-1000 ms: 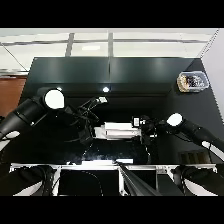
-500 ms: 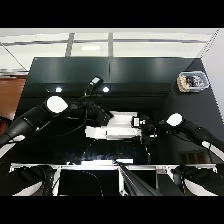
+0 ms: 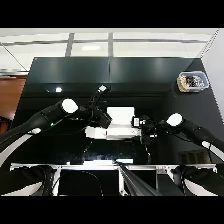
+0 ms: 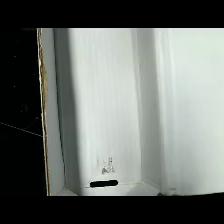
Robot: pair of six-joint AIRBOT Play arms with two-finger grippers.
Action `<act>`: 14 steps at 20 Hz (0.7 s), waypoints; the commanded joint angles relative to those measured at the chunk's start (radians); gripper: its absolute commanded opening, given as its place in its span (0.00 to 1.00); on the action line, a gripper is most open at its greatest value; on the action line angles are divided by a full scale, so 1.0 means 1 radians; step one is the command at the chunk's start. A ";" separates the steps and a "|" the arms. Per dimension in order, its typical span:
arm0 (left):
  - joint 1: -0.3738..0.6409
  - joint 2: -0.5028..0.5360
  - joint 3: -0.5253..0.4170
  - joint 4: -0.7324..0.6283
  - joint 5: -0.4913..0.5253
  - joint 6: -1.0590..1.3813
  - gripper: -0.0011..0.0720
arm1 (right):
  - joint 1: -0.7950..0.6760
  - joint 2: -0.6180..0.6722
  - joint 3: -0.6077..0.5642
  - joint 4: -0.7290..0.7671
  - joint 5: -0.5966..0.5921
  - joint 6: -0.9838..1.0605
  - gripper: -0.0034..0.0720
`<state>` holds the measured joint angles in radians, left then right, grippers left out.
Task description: Fold the box and place the chain.
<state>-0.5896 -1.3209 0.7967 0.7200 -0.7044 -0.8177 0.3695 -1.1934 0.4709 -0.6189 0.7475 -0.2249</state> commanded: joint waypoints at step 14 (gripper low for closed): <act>0.037 0.177 0.097 0.377 -0.435 -0.111 0.05 | 0.000 -0.001 -0.001 0.003 0.000 0.000 0.27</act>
<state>-0.5777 -1.2175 0.8906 0.9859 -0.9905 -0.8459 0.3695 -1.1934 0.4702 -0.6163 0.7494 -0.2237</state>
